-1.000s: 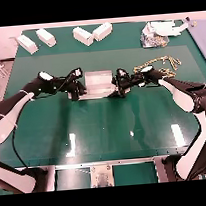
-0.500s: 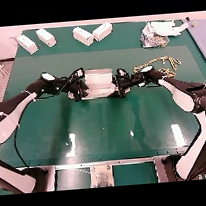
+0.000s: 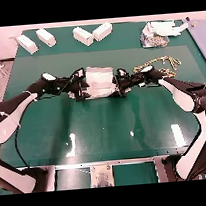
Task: Fold the box and place the chain.
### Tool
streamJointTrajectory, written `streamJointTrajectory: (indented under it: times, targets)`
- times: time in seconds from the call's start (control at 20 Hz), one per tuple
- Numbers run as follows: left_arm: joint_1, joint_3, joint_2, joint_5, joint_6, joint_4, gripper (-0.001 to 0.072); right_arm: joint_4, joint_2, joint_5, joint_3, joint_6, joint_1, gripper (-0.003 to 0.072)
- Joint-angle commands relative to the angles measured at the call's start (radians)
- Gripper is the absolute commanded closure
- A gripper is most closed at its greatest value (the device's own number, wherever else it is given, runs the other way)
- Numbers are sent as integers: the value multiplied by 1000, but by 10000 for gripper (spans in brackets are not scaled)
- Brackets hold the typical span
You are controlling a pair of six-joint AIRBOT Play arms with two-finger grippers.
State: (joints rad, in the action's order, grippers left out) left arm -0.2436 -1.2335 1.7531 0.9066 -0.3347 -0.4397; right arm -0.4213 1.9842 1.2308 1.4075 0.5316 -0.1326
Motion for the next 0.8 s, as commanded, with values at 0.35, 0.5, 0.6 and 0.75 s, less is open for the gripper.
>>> streamJointTrajectory:
  times: [0.35,0.5,0.6,0.75]
  targets:
    - [-4,0,10,-55,-56,-5,40,2,0,0,0,0,-1,103]
    - [18,0,10,-59,-53,-21,51,2,0,1,0,0,-1,102]
    - [35,0,10,-58,-31,-39,185,2,0,1,0,0,-1,102]
    - [60,0,10,-52,-31,-43,192,2,0,0,0,0,-1,102]
